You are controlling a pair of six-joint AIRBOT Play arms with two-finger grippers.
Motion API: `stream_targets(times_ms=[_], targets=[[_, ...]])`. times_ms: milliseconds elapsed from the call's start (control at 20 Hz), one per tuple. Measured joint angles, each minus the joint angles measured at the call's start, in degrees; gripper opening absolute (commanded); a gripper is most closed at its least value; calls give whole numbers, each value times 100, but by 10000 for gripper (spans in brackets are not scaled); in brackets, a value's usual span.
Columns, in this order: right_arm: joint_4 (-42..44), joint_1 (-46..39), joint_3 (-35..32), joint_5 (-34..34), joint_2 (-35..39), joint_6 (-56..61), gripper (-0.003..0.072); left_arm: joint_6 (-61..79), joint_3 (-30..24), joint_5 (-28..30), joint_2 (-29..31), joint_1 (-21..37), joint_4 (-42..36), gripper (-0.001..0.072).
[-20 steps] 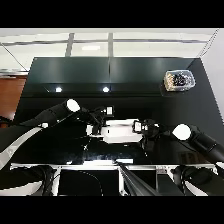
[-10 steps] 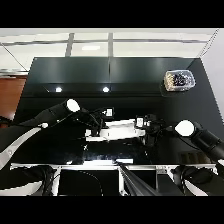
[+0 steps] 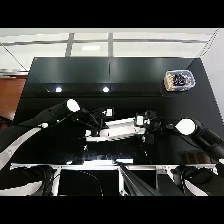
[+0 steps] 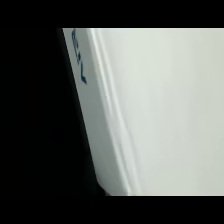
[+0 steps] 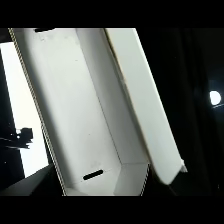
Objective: Fold the box and place the chain.
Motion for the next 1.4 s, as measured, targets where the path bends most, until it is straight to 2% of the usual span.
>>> stream_targets(times_ms=[300, 1000, 1200, 1400], targets=[[55, -146, 7, 9, 0, 61, 699, 2, 0, 0, 0, 0, -2, 25], [1008, -208, -72, 485, -280, -584, 698, 9, 0, 127, 131, 0, 396, 25], [581, -612, -85, 492, -225, -417, 698, 2, 0, 133, 133, 0, 404, 25], [-20, -892, -118, 1167, -157, 330, 698, -2, 0, 140, 136, 0, 417, 24]])
